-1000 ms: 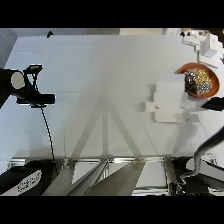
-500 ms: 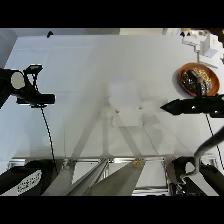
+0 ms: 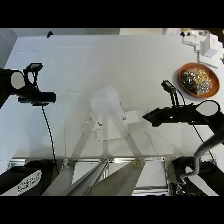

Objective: Fold the box and place the chain.

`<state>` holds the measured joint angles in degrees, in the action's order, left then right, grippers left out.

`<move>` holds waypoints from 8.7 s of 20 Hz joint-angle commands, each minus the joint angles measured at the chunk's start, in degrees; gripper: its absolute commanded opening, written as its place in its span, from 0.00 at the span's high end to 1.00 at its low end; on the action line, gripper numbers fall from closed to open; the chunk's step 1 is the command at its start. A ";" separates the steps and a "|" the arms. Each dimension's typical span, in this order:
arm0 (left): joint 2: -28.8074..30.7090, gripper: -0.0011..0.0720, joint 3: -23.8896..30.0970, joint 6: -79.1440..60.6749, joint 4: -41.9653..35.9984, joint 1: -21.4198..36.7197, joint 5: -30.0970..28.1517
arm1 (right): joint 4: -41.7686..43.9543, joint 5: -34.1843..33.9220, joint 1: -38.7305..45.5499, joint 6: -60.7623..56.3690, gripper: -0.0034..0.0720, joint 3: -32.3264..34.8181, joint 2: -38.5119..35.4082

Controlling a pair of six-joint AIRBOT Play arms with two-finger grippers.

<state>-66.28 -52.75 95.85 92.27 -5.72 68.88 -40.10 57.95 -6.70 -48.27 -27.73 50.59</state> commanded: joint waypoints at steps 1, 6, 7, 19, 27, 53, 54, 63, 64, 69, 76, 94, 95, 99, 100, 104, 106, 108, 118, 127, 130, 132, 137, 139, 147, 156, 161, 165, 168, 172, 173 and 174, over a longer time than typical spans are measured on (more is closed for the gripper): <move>-0.15 0.98 0.00 -7.98 -9.01 -0.02 -5.64 | 0.04 -1.95 -1.79 -1.22 0.94 0.33 -0.11; -3.48 0.35 0.02 -33.24 -37.86 -0.02 -6.29 | 0.02 -1.86 -1.79 -1.22 0.94 0.33 -0.09; -4.66 0.28 0.02 -38.12 -41.75 -0.02 -4.02 | 0.02 -1.84 -1.79 -1.22 0.94 0.33 -0.11; -23.02 0.09 0.02 -62.60 -60.61 -0.11 12.39 | 0.07 -1.16 -1.79 -1.22 0.94 0.33 -0.11; -28.30 0.13 0.02 -69.99 -65.75 -2.05 16.61 | 0.09 -0.33 -1.79 -1.22 0.94 0.33 -0.11; -16.09 0.98 -0.70 -96.08 -50.95 -19.45 -1.88 | -6.03 9.16 -1.75 -7.50 0.41 -12.20 -7.10; -16.11 0.98 -0.70 -96.08 -51.01 -20.48 -3.69 | -6.29 9.38 -1.75 -7.63 0.41 -12.20 -7.82; -16.74 0.98 -0.70 -96.08 -51.30 -22.64 -15.58 | -6.38 10.91 -1.75 -8.92 0.41 -12.20 -8.92; -17.31 0.98 -0.70 -96.08 -51.56 -22.64 -15.63 | -6.36 10.91 -1.75 -8.94 0.41 -12.20 -8.92; -20.35 0.98 -0.70 -96.10 -52.13 -22.60 -14.75 | -6.36 11.45 -1.75 -8.92 0.41 -12.20 -8.92; -21.51 0.98 -0.70 -102.88 -59.01 -22.60 -13.62 | -6.34 11.96 -1.75 -8.90 0.41 -12.20 -8.92; -22.38 0.98 -0.70 -105.09 -59.39 -22.60 -16.81 | -6.36 11.98 -1.75 -8.90 0.41 -12.20 -8.92; -22.53 0.98 -0.70 -105.09 -59.39 -22.60 -16.79 | -6.36 11.98 -1.75 -8.90 0.41 -12.20 -8.92; -22.71 0.98 -0.70 -105.09 -58.97 -22.60 -16.81 | -6.36 11.96 -1.75 -8.90 0.41 -12.17 -8.92; -22.91 0.98 -0.70 -105.09 -58.97 -22.60 -16.81 | -6.36 11.98 -1.75 -8.90 0.41 -12.20 -8.92; -23.89 0.98 -0.70 -105.09 -59.01 -22.60 -16.55 | -6.36 11.98 -1.75 -8.90 0.41 -12.20 -8.92; -23.93 0.98 -0.70 -105.07 -58.99 -22.60 -16.55 | -6.36 11.98 -1.75 -8.90 0.41 -12.20 -8.92; -23.93 0.98 -0.70 -105.04 -59.01 -22.60 -16.57 | -6.36 11.98 -1.75 -8.90 0.41 -12.17 -8.92; -23.93 0.97 -0.70 -104.83 -59.01 -22.60 -16.57 | -6.56 12.37 -1.75 -8.63 0.41 -12.20 -8.92; -23.91 0.97 -0.70 -104.83 -59.01 -22.60 -16.55 | -6.01 12.31 -1.84 2.86 0.86 -12.00 -8.87; -23.91 0.97 -0.70 -104.83 -59.01 -22.60 -16.57 | -5.99 12.13 -4.55 8.04 0.94 -11.89 -8.41; -23.91 0.97 -0.70 -104.83 -59.01 -22.60 -16.57 | -6.10 11.58 -8.70 11.80 0.93 -11.37 -7.56; -23.91 0.97 -0.70 -104.83 -59.01 -22.60 -16.55 | -11.98 8.68 -16.68 15.91 0.91 -7.87 -5.22; -23.91 0.97 -0.70 -104.83 -59.01 -22.60 -16.59 | -17.16 4.83 -18.10 16.90 0.53 -4.90 -5.22; -23.91 0.97 -0.70 -104.83 -59.01 -22.60 -16.55 | -26.73 -24.79 -33.77 17.11 0.02 5.14 -5.22; -23.91 0.97 -0.70 -104.83 -59.01 -22.60 -16.57 | -30.40 -30.84 -40.02 17.09 0.02 10.47 -4.46; -23.91 0.97 -0.70 -104.83 -59.01 -22.60 -16.55 | -32.65 -35.12 -39.95 16.79 0.03 10.49 -2.43; -23.91 0.97 -0.70 -104.83 -59.01 -22.60 -16.57 | -33.44 -38.51 -39.95 16.79 0.03 10.49 1.66; -23.91 0.97 -0.70 -104.83 -59.01 -22.60 -16.57 | -33.44 -39.91 -39.95 16.79 0.03 10.47 1.70; -23.91 0.97 -0.70 -104.83 -59.01 -22.60 -16.57 | -33.68 -40.50 -38.77 16.85 0.03 10.32 1.46; -23.91 0.97 -0.70 -104.83 -58.99 -22.60 -16.55 | -33.81 -40.46 -38.10 16.87 0.03 10.12 1.01; -23.91 0.97 -0.70 -104.83 -58.99 -22.60 -16.57 | -34.16 -40.37 -37.48 16.85 0.03 9.77 0.39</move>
<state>-90.17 -53.47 -8.95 33.26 -28.27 52.34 -73.58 18.20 -45.39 -31.44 -17.52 51.68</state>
